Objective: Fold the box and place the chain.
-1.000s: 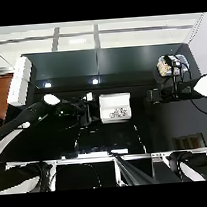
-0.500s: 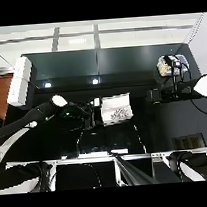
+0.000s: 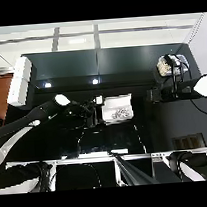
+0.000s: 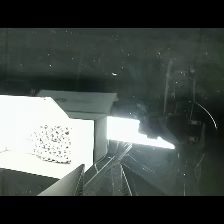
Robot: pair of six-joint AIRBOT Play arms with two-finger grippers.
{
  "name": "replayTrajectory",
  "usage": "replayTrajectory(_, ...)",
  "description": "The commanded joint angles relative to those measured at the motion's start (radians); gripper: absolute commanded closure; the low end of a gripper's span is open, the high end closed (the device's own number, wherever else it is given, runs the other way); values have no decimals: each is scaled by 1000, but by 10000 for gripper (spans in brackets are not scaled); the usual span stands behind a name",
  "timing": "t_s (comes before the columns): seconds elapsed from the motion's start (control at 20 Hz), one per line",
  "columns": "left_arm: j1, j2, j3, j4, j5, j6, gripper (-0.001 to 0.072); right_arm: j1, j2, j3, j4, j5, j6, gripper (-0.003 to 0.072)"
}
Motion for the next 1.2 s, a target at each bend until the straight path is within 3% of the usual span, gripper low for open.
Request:
replayTrajectory(0.0, -1, -8, 11, -2, 3, -14, 3, 0, 0, 0, 0, -13, 0, 408)
replayTrajectory(0.1, -1, -8, 11, -2, 3, -14, 26, 0, 0, 0, 1, -22, 0, 408)
replayTrajectory(0.15, -1, -8, 11, -2, 3, -14, 141, 0, 0, 0, 1, -31, 0, 409)
replayTrajectory(0.2, -1, -8, 11, -2, 3, -14, 324, 0, 0, 0, 1, -45, 0, 408)
replayTrajectory(0.25, -1, -8, 11, -2, 2, -14, 429, 0, -1, 0, 1, -72, 0, 405)
replayTrajectory(0.3, -1, -8, 11, -2, 2, -14, 428, 0, -3, 0, 11, -107, 0, 229)
replayTrajectory(0.35, -1, -8, 11, -2, 2, -14, 427, 0, -9, 0, 38, -157, -11, -34)
replayTrajectory(0.5, -1, -8, 11, -2, 2, -14, 427, 0, -80, 0, 250, -323, -187, -32)
replayTrajectory(0.65, 0, -8, 11, -2, 2, -14, 426, 0, -230, 0, 474, -356, -491, -32)
replayTrajectory(0.8, 0, -8, 11, -3, 3, -15, 426, 0, -315, 0, 489, -322, -780, -32)
replayTrajectory(0.95, 0, -8, 11, -3, 3, -15, 426, 0, -290, 10, 480, -243, -1201, -32)
replayTrajectory(1.15, 0, -8, 11, -3, 4, -16, 426, 2, -278, 22, 446, -67, -1343, -31)
